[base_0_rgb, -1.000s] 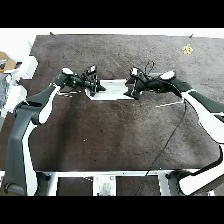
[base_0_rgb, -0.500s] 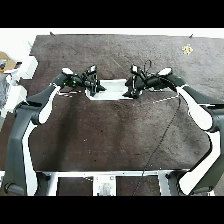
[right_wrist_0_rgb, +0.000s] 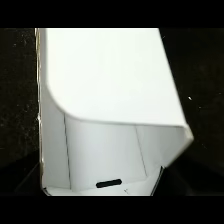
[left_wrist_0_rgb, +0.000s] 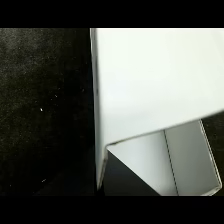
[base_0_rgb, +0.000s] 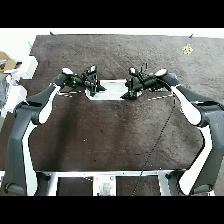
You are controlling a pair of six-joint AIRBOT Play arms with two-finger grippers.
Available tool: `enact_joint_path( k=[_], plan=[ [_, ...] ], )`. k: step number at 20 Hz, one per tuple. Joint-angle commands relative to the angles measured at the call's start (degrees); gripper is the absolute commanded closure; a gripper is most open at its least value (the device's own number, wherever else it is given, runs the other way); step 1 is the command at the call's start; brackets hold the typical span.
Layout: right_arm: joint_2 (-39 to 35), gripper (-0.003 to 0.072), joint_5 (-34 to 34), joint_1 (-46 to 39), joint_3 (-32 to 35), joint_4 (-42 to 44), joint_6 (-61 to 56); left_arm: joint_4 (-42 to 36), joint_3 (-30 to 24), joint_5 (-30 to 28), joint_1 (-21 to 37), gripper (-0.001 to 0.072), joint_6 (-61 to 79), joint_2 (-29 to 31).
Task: Fold the box and place the chain.
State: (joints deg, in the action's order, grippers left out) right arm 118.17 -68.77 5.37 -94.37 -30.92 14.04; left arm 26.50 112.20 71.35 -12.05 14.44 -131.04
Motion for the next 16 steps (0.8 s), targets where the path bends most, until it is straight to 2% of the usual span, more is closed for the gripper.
enact_joint_path(
  k=[1,5,6,7,16],
  plan=[
    [1.7,0.0012,-0.3,0.6,-0.5,0.5,0.9,0.0,0.0,0.0,0.0,0.0698,0.0,0.0],
    [2.2,0.0014,-0.4,0.6,-0.5,0.1,1.6,0.0,0.0,0.0,0.0,0.0698,0.0,0.0],
    [2.2,0.0054,-0.5,0.6,-0.5,0.0,1.6,0.0,0.0,0.0,0.0,0.0698,0.0,0.0],
    [2.2,0.006,-0.4,0.6,-0.5,0.0,1.7,0.0,0.0,0.0,0.0,0.0698,0.0,0.0],
    [2.2,0.0062,1.1,0.6,-0.5,-2.3,2.5,0.0,0.0,0.0,0.0,0.0698,0.0,0.0]
  ],
)
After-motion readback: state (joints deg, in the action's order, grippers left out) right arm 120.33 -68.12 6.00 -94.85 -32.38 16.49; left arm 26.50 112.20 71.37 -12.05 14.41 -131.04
